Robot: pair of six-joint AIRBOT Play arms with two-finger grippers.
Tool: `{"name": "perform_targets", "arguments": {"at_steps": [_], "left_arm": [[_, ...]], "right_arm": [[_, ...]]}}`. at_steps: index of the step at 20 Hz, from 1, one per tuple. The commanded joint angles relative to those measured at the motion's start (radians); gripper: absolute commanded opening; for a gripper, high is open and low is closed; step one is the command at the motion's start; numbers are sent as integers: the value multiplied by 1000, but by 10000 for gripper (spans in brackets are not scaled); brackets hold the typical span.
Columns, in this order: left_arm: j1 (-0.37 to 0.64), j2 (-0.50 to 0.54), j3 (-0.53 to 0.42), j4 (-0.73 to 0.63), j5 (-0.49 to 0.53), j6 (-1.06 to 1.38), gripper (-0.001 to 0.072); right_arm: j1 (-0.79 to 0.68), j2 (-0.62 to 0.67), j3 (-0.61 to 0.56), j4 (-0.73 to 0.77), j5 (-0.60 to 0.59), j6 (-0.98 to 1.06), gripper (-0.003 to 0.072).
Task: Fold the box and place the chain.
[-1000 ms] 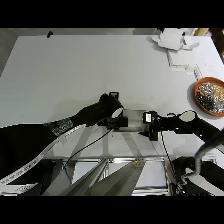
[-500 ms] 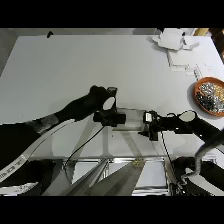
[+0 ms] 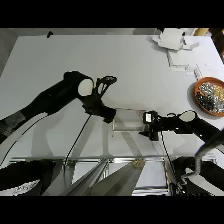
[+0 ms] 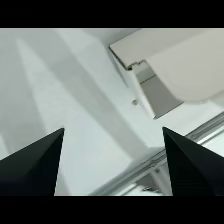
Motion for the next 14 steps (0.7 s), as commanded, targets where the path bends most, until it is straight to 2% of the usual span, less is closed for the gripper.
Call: {"name": "perform_targets", "arguments": {"at_steps": [1,4,6,7,9,14], "left_arm": [[90,59,-130,-72,83,599,693],[161,62,-315,-315,276,1236,692],[165,55,-403,-479,393,1609,692],[165,45,-426,-541,417,1723,693],[165,18,-444,-623,436,1843,693],[139,-55,-444,-814,445,1924,694]], "right_arm": [[0,1,0,1,2,0,402],[0,1,0,1,1,0,402],[0,1,0,1,2,0,402],[0,1,0,1,1,0,402],[0,1,0,1,2,0,402],[0,1,0,2,2,0,402]]}}
